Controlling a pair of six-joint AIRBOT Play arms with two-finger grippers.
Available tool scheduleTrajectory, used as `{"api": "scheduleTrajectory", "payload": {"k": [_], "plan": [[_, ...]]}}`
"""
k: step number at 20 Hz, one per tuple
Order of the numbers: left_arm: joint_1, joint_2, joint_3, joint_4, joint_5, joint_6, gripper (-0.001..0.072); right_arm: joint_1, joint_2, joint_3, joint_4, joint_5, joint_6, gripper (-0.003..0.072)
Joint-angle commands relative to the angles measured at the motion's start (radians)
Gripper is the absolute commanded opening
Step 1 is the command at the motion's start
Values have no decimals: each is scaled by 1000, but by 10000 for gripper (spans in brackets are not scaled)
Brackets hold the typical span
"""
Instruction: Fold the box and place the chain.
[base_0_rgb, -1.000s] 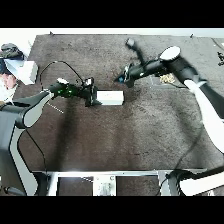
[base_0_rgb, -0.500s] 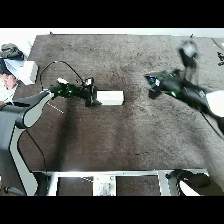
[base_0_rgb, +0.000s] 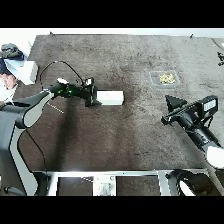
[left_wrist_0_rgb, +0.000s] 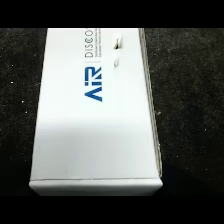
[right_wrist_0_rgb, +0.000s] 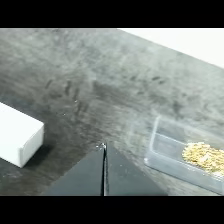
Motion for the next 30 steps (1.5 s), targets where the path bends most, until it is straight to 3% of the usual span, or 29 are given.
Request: {"api": "scheduleTrajectory", "payload": {"k": [1, 2, 3, 7, 9, 14, 17, 20, 24, 30], "plan": [[0, 0, 1, -8, 2, 0, 271, 0, 27, -33, -24, -58, 0, 15], [1, 0, 1, -30, -1, -3, 101, 0, 27, -33, -24, -76, 0, 16], [4, 5, 1, -53, -3, 0, 12, 0, 27, -33, -24, -101, 0, 16], [18, 81, 3, -185, 57, -36, 9, 0, 27, -33, -24, -233, 0, 16], [37, 157, 2, -189, 156, -124, 9, 0, 27, -33, -24, -324, 0, 16], [146, 327, 2, -156, 614, -479, 10, 0, 27, -33, -24, -581, 0, 16], [222, 344, 0, -98, 832, -642, 10, 0, 27, -33, -24, -744, 0, 16], [295, 343, -39, 53, 875, -866, 10, 0, 27, -33, -24, -895, 0, 16], [368, 293, -79, 107, 874, -1053, 9, 0, 27, -33, -24, -1052, 0, 16], [367, 200, -79, 148, 958, -1046, 9, 0, 27, -33, -23, -1122, 0, 16]]}}
